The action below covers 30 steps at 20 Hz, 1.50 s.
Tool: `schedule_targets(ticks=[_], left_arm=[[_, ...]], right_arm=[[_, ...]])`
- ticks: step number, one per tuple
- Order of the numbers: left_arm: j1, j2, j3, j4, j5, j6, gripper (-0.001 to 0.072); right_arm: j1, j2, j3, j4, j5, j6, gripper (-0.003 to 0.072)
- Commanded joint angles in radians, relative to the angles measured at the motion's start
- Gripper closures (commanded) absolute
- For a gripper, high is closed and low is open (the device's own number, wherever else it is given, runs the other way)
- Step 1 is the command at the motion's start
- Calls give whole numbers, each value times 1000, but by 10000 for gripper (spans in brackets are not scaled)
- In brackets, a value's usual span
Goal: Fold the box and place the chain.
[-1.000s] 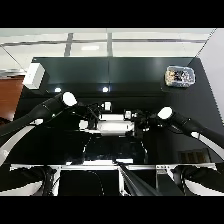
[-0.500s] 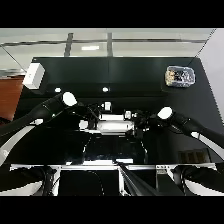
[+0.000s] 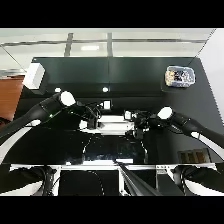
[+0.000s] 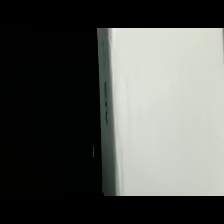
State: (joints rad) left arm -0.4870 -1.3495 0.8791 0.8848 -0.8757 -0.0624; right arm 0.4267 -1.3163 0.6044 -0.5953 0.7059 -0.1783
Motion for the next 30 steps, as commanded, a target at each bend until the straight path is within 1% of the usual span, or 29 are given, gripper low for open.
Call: schedule_targets(ticks=[1, 2, 3, 4, 6, 7, 8, 9, 10, 11, 12, 14, 17, 18, 19, 20, 22, 24, 25, 27, 30], left_arm=[[24, 90, 1, 144, -17, -210, 2], [37, 127, 1, 198, -51, -268, 2], [50, 159, 1, 234, -95, -326, 2], [65, 189, 1, 245, -159, -403, 4], [83, 216, 0, 230, -289, -594, 30], [82, 216, -2, 221, -346, -700, 75], [79, 212, -9, 204, -388, -770, 277], [79, 209, -20, 168, -419, -787, 588], [79, 206, -40, 92, -422, -777, 682], [78, 203, -65, 0, -393, -771, 682], [78, 199, -92, -105, -340, -737, 682], [78, 190, -129, -272, -180, -642, 683], [81, 189, -134, -411, 183, -593, 683], [81, 188, -134, -425, 289, -593, 683], [80, 176, -130, -407, 347, -592, 683], [84, 150, -121, -365, 342, -594, 684], [83, 76, -98, -290, 246, -595, 683], [82, 0, -85, -272, 137, -595, 683], [82, -31, -84, -259, 106, -593, 683], [82, -72, -84, -228, 93, -583, 684], [83, -73, -68, -224, 83, -569, 684]], right_arm=[[-1, 0, 0, -1, 0, 1, 266], [-1, -1, 0, -1, 0, 1, 342], [-1, 0, 0, -1, 1, 1, 387], [-1, 0, 0, -1, 0, 1, 388], [-1, -1, 0, 0, 0, 2, 389], [-1, -1, 0, -1, 0, 2, 389], [-1, 0, 0, 0, 0, 2, 388], [-1, 0, 0, 0, 1, 2, 388], [-1, 0, 0, 0, 1, 2, 387], [-1, 0, 0, 0, 1, 2, 387], [-1, 0, 0, 0, 0, 2, 387], [-1, 0, 0, 0, 0, 2, 387], [-1, 0, 0, 0, 0, 2, 387], [-1, 0, 0, 0, 0, 2, 387], [-1, 0, 0, 0, 0, 2, 387], [-1, 0, 0, 0, 0, 2, 387], [-1, 0, 0, 0, 0, 2, 387], [-1, 0, 0, 0, 0, 2, 387], [-1, 0, 0, 0, 0, 2, 388], [-1, 0, 0, 0, 0, 2, 387], [-1, 0, 0, 0, 0, 2, 387]])
